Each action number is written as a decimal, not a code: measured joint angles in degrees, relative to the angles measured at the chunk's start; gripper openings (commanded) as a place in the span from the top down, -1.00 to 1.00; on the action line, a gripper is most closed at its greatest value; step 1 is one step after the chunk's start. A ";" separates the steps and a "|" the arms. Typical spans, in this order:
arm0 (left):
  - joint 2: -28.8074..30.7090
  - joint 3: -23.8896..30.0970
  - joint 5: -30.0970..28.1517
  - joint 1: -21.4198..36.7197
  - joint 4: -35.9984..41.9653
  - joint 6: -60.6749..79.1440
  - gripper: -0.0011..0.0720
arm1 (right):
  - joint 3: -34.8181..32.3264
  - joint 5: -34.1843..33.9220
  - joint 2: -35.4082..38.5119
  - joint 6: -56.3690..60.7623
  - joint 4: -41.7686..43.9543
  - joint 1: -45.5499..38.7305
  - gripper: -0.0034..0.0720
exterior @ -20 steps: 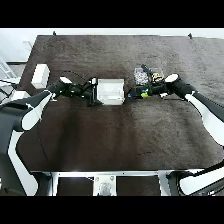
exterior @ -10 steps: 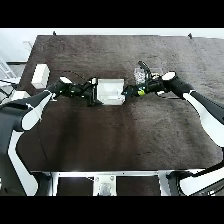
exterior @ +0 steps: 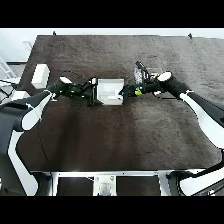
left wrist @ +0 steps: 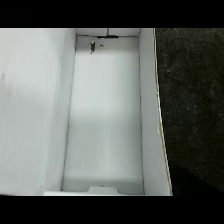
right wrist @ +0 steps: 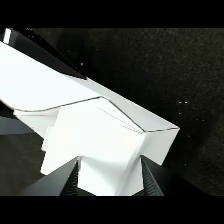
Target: Fold the box and place the chain.
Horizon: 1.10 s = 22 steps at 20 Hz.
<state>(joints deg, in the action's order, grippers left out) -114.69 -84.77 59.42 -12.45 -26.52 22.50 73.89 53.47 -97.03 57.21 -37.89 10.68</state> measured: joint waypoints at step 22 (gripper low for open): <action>0.00 0.00 -0.02 0.00 0.00 0.04 -0.13 | 10.14 -2.95 -5.35 28.72 -25.79 7.43 -0.34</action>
<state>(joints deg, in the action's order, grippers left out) -114.69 -84.77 59.40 -12.45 -26.52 22.55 84.03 50.52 -102.39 85.93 -63.68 18.11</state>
